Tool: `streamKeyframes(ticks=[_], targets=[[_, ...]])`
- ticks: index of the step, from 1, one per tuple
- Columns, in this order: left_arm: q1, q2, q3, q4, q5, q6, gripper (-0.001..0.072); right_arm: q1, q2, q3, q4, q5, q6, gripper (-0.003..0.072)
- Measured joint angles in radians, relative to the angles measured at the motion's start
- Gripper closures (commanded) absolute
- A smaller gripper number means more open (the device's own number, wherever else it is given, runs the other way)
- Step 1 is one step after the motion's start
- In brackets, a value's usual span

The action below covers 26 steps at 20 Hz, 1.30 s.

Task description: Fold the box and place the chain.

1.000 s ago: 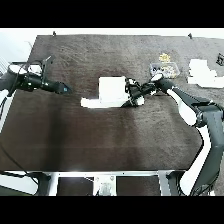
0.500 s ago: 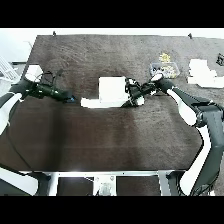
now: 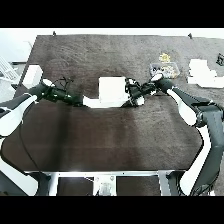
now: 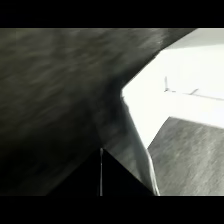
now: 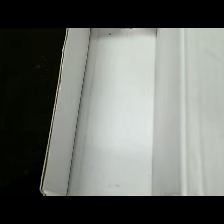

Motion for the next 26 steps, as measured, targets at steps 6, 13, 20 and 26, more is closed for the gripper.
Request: streamKeyframes(ticks=[6, 13, 20, 26], targets=[[-0.015, -0.005, 0.007, -0.105, 0.0, 0.071, 0.0685, 0.0, 0.0, 0.0, 0.0, 0.0, 0.0, 0.0094], [-0.018, -0.004, 0.062, -0.188, -0.044, 0.1, 0.0539, 0.0, 0.0, 0.0, 0.0, 0.0, 0.0, 0.0095], [-0.018, -0.004, 0.071, -0.193, -0.066, 0.105, 0.0511, 0.0, 0.0, 0.0, 0.0, 0.0, 0.0, 0.0095], [-0.018, -0.004, 0.072, -0.193, -0.074, 0.11, 0.0509, 0.0, 0.0, 0.0, 0.0, 0.0, 0.0, 0.0095]])
